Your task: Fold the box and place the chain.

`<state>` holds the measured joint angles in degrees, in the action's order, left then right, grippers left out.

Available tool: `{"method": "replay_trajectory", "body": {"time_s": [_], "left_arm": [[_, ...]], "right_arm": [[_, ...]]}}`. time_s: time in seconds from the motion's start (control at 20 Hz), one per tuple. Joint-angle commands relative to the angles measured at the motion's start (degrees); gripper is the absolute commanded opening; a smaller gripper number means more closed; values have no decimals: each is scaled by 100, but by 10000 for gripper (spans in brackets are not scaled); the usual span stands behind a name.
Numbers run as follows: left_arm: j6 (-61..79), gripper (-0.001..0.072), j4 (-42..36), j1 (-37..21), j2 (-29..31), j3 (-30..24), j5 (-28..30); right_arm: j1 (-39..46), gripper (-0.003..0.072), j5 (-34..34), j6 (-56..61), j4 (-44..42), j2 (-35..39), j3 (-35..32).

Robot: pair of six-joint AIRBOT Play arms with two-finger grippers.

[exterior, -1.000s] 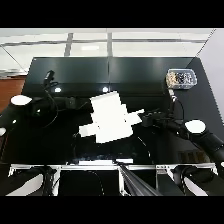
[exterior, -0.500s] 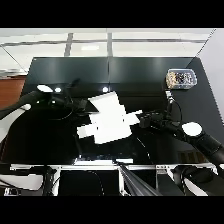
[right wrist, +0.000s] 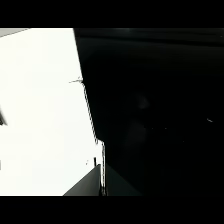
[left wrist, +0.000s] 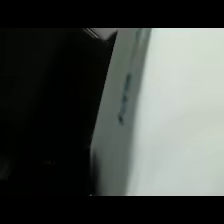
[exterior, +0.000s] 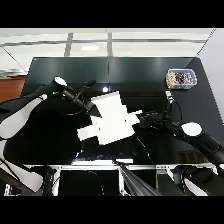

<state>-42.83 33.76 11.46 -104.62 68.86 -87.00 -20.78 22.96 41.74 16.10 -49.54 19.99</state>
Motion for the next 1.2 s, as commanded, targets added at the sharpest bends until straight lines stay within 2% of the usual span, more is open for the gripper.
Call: {"method": "replay_trajectory", "body": {"time_s": [0.0, 0.05, 0.1, 0.15, 0.3, 0.4, 0.5, 0.6, 0.7, 0.8, 0.9, 0.95, 1.1, 1.15], "left_arm": [[136, 32, 151, 17, -201, 197, -564], [136, 31, 179, 0, -199, 201, -623], [131, 31, 177, -24, -188, 201, -634], [109, 30, 168, -42, -164, 199, -634], [109, 28, 199, -24, 151, 92, -595], [380, 27, 190, 17, 763, -433, -212], [852, 27, 120, 96, 1790, -1390, 739], [1718, 30, 92, 190, 2850, -2323, 2114], [3187, 30, 293, 295, 3495, -2824, 3082], [3652, 30, 282, 446, 3560, -2846, 3335], [4404, 29, 599, 730, 3388, -2756, 3442], [4725, 29, 826, 907, 3320, -2715, 3657], [4776, 30, 1189, 1414, 3150, -2594, 4870], [4769, 31, 1185, 1488, 3051, -2516, 4972]], "right_arm": [[-2, 28, -81, 0, 26, 2, -2], [0, 259, -177, 0, 37, 2, 0], [22, 614, -256, 0, 35, 4, 7], [122, 663, -164, -2, 85, 9, 85], [844, 662, 1167, 2, 1117, 11, 822], [1263, 663, 2201, 2, 2096, 11, 1349], [1436, 663, 2747, 0, 2907, 11, 1598], [1445, 663, 2754, 0, 3357, 9, 1598], [1447, 663, 2741, 0, 3484, 11, 1600], [1434, 663, 2747, 11, 3353, 9, 1600], [1340, 662, 2743, -160, 3189, 9, 1600], [1263, 662, 2776, -492, 3244, 9, 1593], [966, 663, 2789, -1432, 3239, 4, 1475], [846, 663, 2785, -1711, 3239, -4, 1414]]}}
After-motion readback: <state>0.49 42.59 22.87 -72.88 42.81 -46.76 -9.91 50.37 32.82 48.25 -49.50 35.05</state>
